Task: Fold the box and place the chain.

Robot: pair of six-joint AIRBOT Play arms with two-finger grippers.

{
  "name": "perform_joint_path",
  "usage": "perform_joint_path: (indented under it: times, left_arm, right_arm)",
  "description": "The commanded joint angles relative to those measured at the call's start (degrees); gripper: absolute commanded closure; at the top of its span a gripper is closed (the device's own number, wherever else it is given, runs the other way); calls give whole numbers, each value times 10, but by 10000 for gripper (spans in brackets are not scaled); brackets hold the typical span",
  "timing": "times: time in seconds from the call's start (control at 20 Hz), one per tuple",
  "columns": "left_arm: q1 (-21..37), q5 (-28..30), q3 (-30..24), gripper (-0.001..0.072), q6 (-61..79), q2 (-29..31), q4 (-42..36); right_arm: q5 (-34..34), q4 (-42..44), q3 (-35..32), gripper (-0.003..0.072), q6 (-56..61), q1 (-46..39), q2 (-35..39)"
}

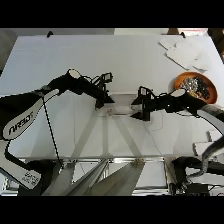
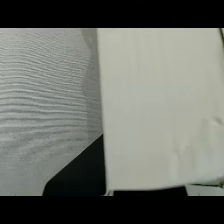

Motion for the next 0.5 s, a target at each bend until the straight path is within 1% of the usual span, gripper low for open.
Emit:
perform_joint_path:
  times: [0.0, 0.1, 0.25, 0.45]
  left_arm:
    - [0, 0, 0, 693, 0, 0, 0]
    - [0, 0, 0, 693, 0, 0, 0]
    - [0, 0, 0, 693, 0, 0, 0]
    - [0, 0, 0, 693, 0, 0, 0]
  right_arm:
    - [8, -36, 4, -6, 40, -8, -10]
    - [20, -58, 4, -6, 65, -23, 0]
    - [19, -61, 4, -6, 83, -41, 19]
    - [11, -40, 4, -6, 48, -41, 22]
